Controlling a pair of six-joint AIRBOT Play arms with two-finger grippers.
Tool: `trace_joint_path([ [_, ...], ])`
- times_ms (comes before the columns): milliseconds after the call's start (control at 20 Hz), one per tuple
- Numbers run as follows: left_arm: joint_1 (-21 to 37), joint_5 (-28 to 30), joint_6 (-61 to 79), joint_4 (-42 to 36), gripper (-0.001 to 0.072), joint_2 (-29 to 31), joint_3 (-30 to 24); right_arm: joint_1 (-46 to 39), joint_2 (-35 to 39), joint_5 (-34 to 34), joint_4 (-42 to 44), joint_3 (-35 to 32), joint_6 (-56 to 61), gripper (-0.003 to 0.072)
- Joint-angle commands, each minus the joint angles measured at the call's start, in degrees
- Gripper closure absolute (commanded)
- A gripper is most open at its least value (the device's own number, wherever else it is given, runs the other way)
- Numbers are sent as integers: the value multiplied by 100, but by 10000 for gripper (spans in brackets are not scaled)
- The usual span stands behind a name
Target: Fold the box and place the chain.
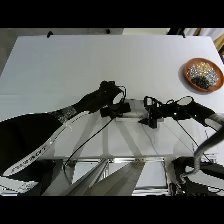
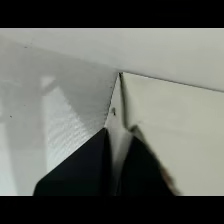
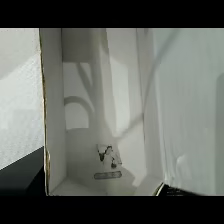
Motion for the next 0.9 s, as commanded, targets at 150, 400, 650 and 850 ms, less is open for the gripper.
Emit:
trace_joint_path([
  [150, 0, 68, -63, -24, 697, -39, 0, -2, 4, -2, 13, -2, 20, 235],
  [400, -2, 59, 557, -28, 573, -39, 0, -2, 4, 0, 13, -2, 20, 235],
  [650, -2, 63, 691, -2, 557, -39, 0, -2, 4, 0, 15, -2, 20, 235],
  [850, -2, -44, 835, 76, 558, -42, 0, -2, 2, 0, 15, -2, 20, 235],
])
